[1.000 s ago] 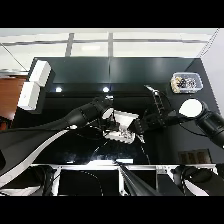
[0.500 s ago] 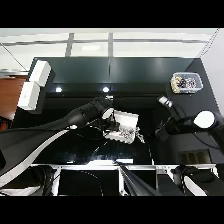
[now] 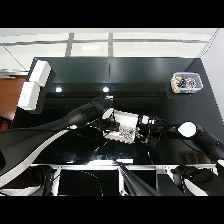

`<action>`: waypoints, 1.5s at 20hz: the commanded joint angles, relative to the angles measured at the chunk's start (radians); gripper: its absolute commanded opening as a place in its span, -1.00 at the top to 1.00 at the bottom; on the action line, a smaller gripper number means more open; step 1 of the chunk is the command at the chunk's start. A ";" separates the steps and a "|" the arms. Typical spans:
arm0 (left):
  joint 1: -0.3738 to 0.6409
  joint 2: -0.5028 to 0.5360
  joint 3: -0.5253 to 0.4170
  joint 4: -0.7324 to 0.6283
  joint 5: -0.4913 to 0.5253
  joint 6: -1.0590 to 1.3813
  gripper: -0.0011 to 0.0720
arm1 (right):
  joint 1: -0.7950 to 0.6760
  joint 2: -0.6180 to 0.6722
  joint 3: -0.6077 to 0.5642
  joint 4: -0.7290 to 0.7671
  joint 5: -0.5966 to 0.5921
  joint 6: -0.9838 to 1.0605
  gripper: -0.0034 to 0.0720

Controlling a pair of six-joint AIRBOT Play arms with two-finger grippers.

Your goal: Fold the box and place the chain.

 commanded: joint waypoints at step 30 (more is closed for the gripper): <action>0.001 -0.001 0.001 0.000 0.000 0.000 0.90 | -0.014 0.166 0.260 -0.405 0.457 0.803 0.89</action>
